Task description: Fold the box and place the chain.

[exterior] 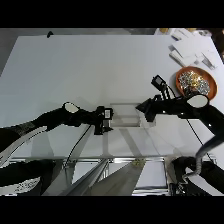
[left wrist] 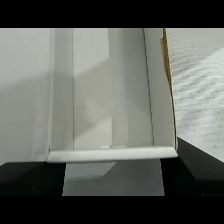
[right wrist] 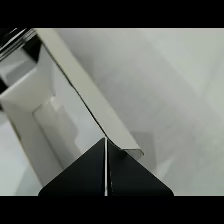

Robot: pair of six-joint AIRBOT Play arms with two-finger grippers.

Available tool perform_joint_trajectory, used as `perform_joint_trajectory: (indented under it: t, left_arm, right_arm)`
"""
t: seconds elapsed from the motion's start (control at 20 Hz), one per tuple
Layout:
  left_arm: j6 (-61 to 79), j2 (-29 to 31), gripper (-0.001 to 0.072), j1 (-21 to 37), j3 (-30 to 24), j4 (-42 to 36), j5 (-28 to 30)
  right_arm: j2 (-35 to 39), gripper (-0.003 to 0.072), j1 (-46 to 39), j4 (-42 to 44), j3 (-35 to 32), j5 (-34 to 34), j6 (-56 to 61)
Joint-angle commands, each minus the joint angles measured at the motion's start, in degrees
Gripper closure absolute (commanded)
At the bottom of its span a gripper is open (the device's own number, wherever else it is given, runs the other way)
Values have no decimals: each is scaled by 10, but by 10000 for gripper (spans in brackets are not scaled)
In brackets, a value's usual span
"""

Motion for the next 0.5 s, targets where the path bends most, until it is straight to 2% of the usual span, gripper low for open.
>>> perform_joint_trajectory:
  t: [0.0, 0.15, 0.25, 0.3, 0.35, 0.4, 0.45]
  left_arm:
    - [0, 0, 639, 1, 0, 0, 1]
    - [0, 0, 639, 0, 0, 0, 1]
    - [0, 0, 639, 1, 0, 0, 1]
    - [0, 0, 639, 0, 0, 0, 1]
    - [0, 0, 639, 1, 0, 0, 1]
    - [0, 0, 639, 1, 0, 0, 1]
    - [0, 0, 639, 0, 0, 0, 1]
  right_arm:
    - [53, 668, 0, -192, 7, 54, -2]
    - [54, 662, 13, -346, 7, 78, -3]
    - [54, 418, 31, -385, 7, 59, -5]
    - [54, 446, 36, -376, 7, 45, -22]
    - [53, 543, 38, -354, 6, 35, -57]
    - [46, 576, 38, -317, 5, 32, -117]
    - [36, 577, 38, -286, 3, 33, -173]
